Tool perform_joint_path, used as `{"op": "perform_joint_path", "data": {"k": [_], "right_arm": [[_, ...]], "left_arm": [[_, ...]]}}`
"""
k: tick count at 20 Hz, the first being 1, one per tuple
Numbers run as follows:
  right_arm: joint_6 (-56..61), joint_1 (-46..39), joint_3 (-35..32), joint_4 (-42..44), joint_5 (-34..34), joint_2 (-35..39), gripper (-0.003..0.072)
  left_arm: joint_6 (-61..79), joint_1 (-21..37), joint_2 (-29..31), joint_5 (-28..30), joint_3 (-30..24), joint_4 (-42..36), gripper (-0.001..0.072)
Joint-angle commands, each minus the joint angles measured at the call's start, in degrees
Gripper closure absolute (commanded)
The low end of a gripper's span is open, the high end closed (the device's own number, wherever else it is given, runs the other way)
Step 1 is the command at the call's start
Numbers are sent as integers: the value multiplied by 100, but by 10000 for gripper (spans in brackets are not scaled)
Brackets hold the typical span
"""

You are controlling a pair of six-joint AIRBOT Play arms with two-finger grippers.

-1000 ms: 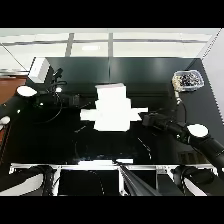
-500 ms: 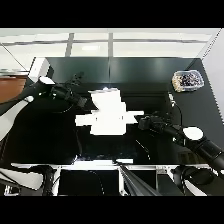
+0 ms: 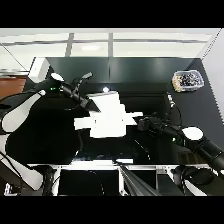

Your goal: Fold the box and place the chain.

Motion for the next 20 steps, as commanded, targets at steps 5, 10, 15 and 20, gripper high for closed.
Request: {"op": "perform_joint_path", "data": {"k": [5,10,15,20], "right_arm": [[59,2,-4,0,4,0,671],[103,-348,72,-605,579,4,-33],[485,-2133,964,-3515,2990,4,-30],[481,-2857,1635,-4725,3108,4,-30]], "left_arm": [[55,-39,-74,-369,109,739,683],[-240,-138,214,-243,109,876,686],[-398,-334,1169,713,-192,964,687],[273,-1071,2400,2734,-1023,1130,686]]}}
